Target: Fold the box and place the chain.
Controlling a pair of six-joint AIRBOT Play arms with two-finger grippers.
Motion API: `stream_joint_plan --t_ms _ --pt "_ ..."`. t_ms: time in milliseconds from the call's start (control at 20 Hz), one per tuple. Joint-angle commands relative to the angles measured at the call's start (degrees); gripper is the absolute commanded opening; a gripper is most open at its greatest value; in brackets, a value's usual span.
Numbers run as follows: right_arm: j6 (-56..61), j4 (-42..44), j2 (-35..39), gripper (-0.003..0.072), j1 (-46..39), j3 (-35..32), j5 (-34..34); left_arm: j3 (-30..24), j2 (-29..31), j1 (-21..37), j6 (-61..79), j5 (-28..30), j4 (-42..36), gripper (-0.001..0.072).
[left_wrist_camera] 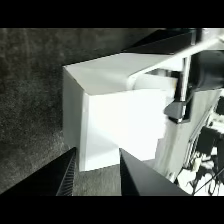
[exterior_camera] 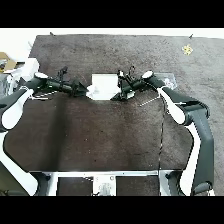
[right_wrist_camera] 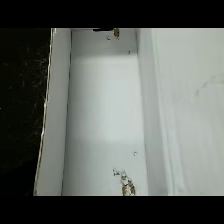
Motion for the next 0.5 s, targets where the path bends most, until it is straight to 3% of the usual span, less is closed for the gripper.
stream_joint_plan --t_ms 0,250,450 --pt "-0.04 0.00 -0.04 0.0439 0.04 -0.02 -0.02 2.23 0.11 -0.46 -0.33 -0.74 0.15 0.0318" --pt "-0.04 0.00 -0.04 0.0438 0.04 -0.02 -0.02 2.32 0.09 -3.10 -3.54 2.69 3.56 0.0318" --pt "-0.04 0.00 -0.04 0.0439 0.04 -0.02 0.00 6.38 0.11 -4.17 -7.67 0.85 8.79 0.0318"
